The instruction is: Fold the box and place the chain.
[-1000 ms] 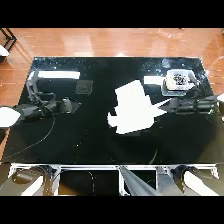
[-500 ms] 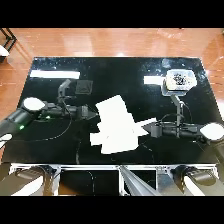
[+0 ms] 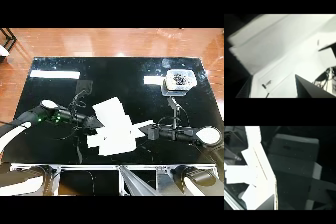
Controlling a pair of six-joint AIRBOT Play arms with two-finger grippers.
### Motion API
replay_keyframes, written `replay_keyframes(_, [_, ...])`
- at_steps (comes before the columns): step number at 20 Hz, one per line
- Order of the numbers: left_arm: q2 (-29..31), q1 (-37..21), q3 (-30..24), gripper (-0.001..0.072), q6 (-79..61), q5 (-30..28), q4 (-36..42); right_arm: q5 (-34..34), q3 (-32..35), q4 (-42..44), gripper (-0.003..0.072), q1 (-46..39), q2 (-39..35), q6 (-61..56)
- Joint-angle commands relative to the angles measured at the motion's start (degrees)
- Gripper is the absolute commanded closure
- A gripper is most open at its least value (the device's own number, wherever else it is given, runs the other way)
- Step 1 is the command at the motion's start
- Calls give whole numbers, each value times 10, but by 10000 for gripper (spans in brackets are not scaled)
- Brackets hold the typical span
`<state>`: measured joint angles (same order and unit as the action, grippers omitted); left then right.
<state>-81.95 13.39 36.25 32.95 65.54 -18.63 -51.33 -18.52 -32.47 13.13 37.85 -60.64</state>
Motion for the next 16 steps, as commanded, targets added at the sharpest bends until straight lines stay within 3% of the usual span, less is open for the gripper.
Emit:
replay_keyframes(1, [-50,0,1,78,-194,71,74,0,0,1,664,2,-1,-1])
replay_keyframes(7, [-73,0,4,84,-265,84,53,-1,0,-1,664,2,-1,-7])
replay_keyframes(16, [-75,3,78,95,-265,81,-4,-18,0,-14,664,2,-1,-10])
